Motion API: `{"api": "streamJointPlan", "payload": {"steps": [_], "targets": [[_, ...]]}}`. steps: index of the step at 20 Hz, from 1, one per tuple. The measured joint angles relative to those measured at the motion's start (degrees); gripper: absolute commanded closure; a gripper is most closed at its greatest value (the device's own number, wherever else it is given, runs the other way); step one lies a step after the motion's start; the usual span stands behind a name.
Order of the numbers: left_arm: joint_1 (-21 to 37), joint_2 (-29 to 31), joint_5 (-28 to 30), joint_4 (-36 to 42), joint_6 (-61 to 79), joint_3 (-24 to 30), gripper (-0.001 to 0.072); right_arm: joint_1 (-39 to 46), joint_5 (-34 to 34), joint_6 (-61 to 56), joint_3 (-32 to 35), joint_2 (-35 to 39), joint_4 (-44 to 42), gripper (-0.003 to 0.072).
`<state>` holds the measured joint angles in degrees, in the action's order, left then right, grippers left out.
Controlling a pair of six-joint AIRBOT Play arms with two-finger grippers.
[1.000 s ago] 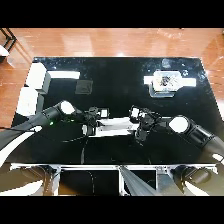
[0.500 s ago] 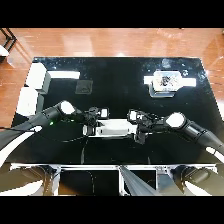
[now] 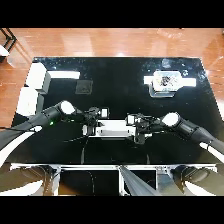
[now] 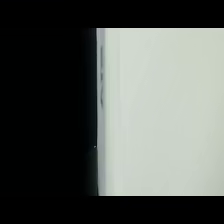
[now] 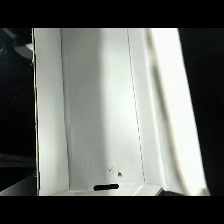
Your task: Fold the box and place the chain.
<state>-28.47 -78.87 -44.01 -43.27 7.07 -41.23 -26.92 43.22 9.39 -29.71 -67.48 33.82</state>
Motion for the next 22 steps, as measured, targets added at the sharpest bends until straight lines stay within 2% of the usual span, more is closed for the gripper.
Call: {"api": "streamJointPlan", "payload": {"steps": [22], "targets": [[0.00,0.00,-0.15,-1.81,-4.09,-1.51,0.0690,-0.31,-1.79,3.32,0.00,-2.84,-3.17,-0.0014]]}}
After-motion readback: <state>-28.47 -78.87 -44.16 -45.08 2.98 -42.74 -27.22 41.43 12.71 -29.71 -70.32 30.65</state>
